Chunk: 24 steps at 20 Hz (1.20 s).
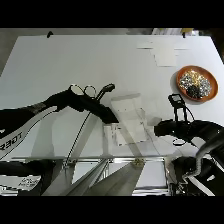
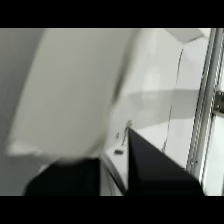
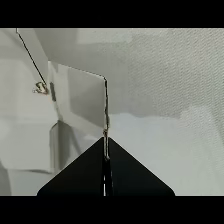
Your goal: Fold the box and place the chain.
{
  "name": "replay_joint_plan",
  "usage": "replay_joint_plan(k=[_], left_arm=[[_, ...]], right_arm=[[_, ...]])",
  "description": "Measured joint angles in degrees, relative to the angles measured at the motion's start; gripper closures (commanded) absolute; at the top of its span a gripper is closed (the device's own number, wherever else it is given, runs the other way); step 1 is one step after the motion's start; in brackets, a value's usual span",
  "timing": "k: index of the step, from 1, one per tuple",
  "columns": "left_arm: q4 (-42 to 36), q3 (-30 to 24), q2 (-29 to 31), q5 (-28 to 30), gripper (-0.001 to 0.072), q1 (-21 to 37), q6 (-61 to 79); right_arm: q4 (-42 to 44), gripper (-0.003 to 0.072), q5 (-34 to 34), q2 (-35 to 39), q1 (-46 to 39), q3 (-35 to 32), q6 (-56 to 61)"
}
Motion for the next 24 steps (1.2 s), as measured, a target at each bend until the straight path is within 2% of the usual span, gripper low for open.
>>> replay_joint_plan(k=[1, 6, 7, 9, 10, 11, 14, 17, 20, 24], left_arm=[[0.6, 0.1, -0.1, 0.1, 0.0707, 0.0, 0.3], [2.2, 0.2, -0.1, 1.3, 0.0709, -0.2, 5.6], [2.4, 0.2, 0.2, 1.5, 0.071, -0.2, 7.1], [2.9, 0.2, 1.3, 2.3, 0.071, -0.2, 10.5], [2.8, 0.2, 2.2, 2.7, 0.071, -0.2, 12.3], [2.9, 0.2, 3.2, 3.1, 0.071, -0.3, 14.6], [4.2, 0.2, 5.9, 4.5, 0.0709, -0.9, 19.6], [10.0, 0.2, 7.0, 5.5, 0.071, -2.3, 21.9], [13.8, 0.2, 6.8, 7.2, 0.071, -3.8, 22.9], [13.9, 0.2, 5.5, 10.6, 0.071, -5.0, 23.5]], right_arm=[[0.0, 0.067, 0.0, 0.0, 0.0, 0.0, 0.0], [0.6, 0.0667, -0.1, 0.0, 0.0, 0.0, 0.0], [1.0, 0.0623, -0.4, 0.0, 0.0, 0.1, 0.0], [2.0, 0.0426, -1.2, 0.2, 0.0, 0.7, -0.2], [2.6, 0.0367, -1.5, 0.2, 0.0, 1.4, -0.6], [3.1, 0.0342, -1.7, 0.2, 0.0, 2.3, -1.1], [3.6, 0.0342, -2.0, 0.2, 0.0, 5.6, -3.7], [3.6, 0.0342, -2.2, 0.2, 0.0, 8.1, -7.5], [2.9, 0.0343, -2.1, 0.2, 0.0, 9.0, -10.2], [2.5, 0.0343, -2.1, 0.2, 0.0, 9.5, -11.8]])
